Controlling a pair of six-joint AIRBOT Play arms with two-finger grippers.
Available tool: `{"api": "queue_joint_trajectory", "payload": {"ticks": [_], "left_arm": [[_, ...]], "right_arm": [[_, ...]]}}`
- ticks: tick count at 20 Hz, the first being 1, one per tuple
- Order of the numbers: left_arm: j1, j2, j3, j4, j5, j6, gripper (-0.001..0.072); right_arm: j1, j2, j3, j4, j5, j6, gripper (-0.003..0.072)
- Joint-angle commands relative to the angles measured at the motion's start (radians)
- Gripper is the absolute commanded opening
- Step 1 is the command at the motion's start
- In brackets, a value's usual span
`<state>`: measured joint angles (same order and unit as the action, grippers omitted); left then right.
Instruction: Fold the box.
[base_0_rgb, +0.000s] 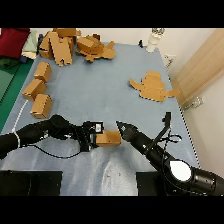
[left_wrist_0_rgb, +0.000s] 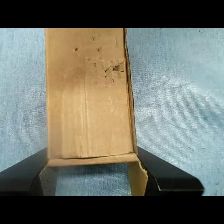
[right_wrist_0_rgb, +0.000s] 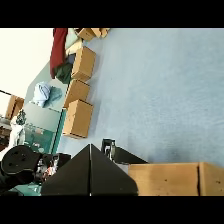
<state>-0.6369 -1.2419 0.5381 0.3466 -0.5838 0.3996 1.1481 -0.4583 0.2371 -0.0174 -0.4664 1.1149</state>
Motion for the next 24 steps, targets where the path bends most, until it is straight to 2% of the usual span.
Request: {"api": "queue_joint_trajectory", "payload": {"ticks": [1,4,6,10,13,14,19,21,24], "left_arm": [[0.002,0.004,0.011,-0.014,0.009,-0.066,0.0402],[0.003,0.024,0.029,-0.009,0.02,-0.246,0.0403],[0.003,0.063,0.029,-0.003,0.074,-0.349,0.0403],[0.057,0.185,0.029,0.067,0.275,-0.534,0.0403],[0.199,0.244,0.029,0.101,0.391,-0.657,0.0404],[0.268,0.255,0.029,0.101,0.394,-0.679,0.0423],[0.587,0.256,0.044,0.103,0.389,-0.73,0.0422],[0.664,0.242,0.054,0.103,0.39,-0.729,0.0422],[0.711,0.164,0.105,0.104,0.39,-0.71,0.0422]], "right_arm": [[0.0,0.003,0.001,-0.002,-0.018,-0.018,0.0002],[0.0,0.003,0.001,-0.002,-0.056,-0.026,0.0002],[0.0,0.005,0.001,-0.002,-0.088,-0.027,0.0002],[0.0,0.005,0.001,-0.002,-0.126,-0.044,0.0002],[0.0,0.005,0.001,-0.002,-0.126,-0.061,0.0003],[0.0,0.005,0.001,-0.002,-0.126,-0.061,0.0002],[0.0,0.005,0.001,-0.002,-0.13,-0.085,0.0003],[0.0,0.005,0.001,-0.001,-0.139,-0.087,0.0002],[0.0,0.004,0.001,-0.001,-0.145,-0.087,0.0003]]}}
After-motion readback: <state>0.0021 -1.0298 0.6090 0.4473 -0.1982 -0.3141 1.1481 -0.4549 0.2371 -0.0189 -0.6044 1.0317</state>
